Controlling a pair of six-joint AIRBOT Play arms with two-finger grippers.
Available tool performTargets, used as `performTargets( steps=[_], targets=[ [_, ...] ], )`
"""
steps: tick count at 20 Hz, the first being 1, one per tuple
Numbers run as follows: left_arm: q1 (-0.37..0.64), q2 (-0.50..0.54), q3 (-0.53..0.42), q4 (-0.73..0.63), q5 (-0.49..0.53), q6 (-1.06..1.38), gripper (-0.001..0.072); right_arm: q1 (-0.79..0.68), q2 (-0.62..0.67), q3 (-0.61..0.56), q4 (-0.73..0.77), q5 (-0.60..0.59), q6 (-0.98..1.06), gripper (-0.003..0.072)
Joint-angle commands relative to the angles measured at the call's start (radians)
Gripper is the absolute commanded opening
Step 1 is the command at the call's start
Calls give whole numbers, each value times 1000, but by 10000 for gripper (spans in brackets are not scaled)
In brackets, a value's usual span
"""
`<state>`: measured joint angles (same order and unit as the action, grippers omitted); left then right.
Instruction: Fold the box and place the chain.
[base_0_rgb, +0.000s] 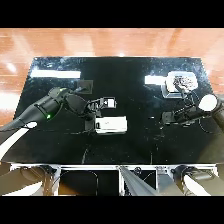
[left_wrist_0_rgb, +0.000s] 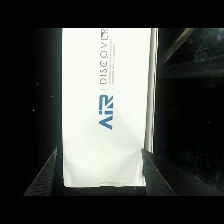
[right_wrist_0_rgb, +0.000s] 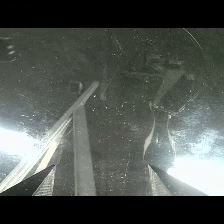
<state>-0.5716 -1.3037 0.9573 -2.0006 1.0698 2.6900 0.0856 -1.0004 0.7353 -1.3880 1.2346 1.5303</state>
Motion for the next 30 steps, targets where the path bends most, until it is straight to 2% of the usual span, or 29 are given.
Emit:
performTargets(
  steps=[1,30],
  targets=[
    [0,-4,1,7,0,-1,627,0,0,0,0,-1,0,719],
    [-4,-5,1,0,21,-27,627,0,0,0,0,-2,1,719]
  ],
)
